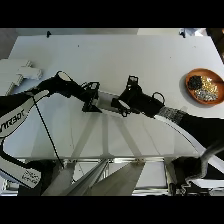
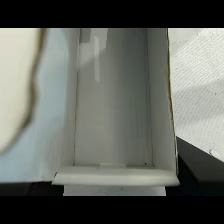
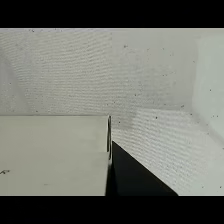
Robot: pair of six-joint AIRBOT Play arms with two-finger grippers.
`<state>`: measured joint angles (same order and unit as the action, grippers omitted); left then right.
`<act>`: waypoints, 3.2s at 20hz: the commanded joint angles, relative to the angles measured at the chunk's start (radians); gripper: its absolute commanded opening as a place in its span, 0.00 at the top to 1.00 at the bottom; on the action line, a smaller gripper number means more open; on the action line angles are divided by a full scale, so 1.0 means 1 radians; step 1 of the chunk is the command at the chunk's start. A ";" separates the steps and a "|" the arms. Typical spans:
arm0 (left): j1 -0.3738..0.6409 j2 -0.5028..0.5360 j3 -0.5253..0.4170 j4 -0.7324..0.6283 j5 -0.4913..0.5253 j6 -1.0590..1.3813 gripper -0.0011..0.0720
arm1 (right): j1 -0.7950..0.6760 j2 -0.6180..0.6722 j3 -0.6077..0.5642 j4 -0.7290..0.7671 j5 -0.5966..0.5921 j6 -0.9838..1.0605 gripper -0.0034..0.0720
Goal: Fold the box and place the chain.
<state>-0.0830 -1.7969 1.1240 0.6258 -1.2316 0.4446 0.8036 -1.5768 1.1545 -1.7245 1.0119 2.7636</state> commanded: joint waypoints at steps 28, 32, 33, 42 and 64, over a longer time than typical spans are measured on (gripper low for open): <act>0.000 0.001 0.001 0.000 0.000 0.000 0.45 | 0.026 0.068 0.001 0.020 -0.007 -0.003 0.48; 0.000 0.001 0.001 0.000 0.000 -0.001 0.45 | 0.020 0.187 0.001 0.006 0.002 -0.174 0.48; 0.000 0.001 0.001 0.000 0.000 0.000 0.45 | 0.017 0.223 0.001 -0.001 0.014 -0.264 0.48; 0.000 0.001 0.001 0.000 0.000 0.000 0.45 | -0.252 0.496 0.000 -0.153 0.231 -0.858 0.35; 0.000 0.001 0.001 0.000 0.000 -0.001 0.45 | -1.146 -0.018 -0.001 -0.161 -0.045 -1.109 0.16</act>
<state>-0.0830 -1.7969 1.1244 0.6254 -1.2312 0.4438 -0.3363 -1.5425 1.1538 -1.8454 0.9947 1.6352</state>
